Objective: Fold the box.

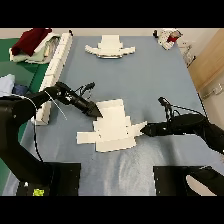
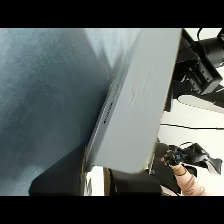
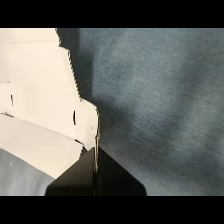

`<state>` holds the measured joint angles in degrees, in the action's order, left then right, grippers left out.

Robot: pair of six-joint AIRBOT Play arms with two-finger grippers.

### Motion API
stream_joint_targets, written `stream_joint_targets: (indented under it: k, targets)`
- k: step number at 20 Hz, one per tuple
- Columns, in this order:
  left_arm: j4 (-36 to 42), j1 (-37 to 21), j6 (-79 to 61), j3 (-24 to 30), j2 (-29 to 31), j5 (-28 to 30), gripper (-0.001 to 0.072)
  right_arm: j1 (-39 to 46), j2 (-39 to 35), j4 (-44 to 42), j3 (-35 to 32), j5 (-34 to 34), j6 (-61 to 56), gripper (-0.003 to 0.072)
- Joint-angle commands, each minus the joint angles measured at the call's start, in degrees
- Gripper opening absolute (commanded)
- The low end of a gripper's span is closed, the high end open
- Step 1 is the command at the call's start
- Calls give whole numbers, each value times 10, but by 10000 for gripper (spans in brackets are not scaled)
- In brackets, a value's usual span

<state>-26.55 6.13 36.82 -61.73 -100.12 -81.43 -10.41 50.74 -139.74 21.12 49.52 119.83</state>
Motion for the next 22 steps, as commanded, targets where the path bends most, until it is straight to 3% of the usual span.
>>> stream_joint_targets:
  k: [1,8,9,14,15,16,17,19,22]
  targets:
    - [16,0,-12,0,0,9,169,0,0,0,0,-1,0,4]
    - [21,13,-24,0,-1,13,165,0,0,0,0,-3,0,5]
    - [21,14,-30,0,0,13,34,0,0,0,0,-3,0,4]
    - [21,14,-45,0,1,11,16,0,0,1,0,-13,0,16]
    - [21,14,-49,-2,1,3,16,0,0,6,3,-16,0,136]
    - [21,14,-52,-7,1,-9,16,1,0,17,9,-18,0,339]
    - [21,14,-61,-13,2,-23,15,3,0,37,19,-24,0,411]
    - [21,14,-60,-39,2,-34,13,11,0,90,44,-32,-11,410]
    - [20,25,-120,-64,24,-36,10,13,0,232,81,-51,-130,411]
